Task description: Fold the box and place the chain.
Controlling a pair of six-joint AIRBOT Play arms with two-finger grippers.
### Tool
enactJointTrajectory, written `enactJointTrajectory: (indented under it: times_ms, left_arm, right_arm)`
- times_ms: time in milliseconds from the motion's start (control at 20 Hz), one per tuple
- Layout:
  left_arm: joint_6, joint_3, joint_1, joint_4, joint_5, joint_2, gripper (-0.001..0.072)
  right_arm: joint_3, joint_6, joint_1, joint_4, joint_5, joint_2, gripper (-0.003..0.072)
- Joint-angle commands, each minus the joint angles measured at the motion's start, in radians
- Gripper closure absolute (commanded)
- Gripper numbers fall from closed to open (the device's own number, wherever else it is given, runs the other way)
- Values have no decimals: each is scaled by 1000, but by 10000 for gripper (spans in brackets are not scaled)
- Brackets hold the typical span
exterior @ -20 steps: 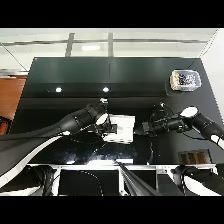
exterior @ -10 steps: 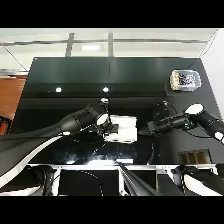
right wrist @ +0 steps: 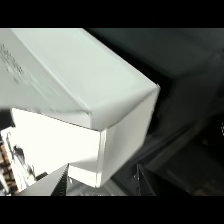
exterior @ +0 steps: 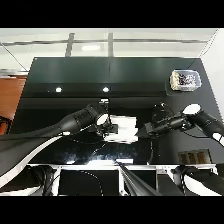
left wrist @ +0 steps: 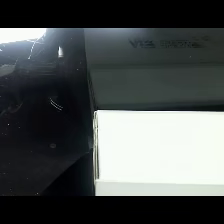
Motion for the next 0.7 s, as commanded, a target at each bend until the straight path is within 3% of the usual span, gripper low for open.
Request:
enactJointTrajectory:
  times_ms: [0, 100, 250, 650]
  left_arm:
    - [0, 0, 0, 1, 0, 1, 679]
    - [0, 0, 0, 1, 0, 1, 679]
    - [0, 0, 0, 2, 0, 1, 679]
    - [0, 0, 1, 2, 1, 1, 679]
  right_arm:
    - [1, 98, 102, 23, -135, 1, 178]
    - [2, 153, 161, 10, -220, 1, 198]
    - [34, 328, 240, -144, -299, 1, 198]
    - [207, 889, 478, -638, -316, 1, 198]
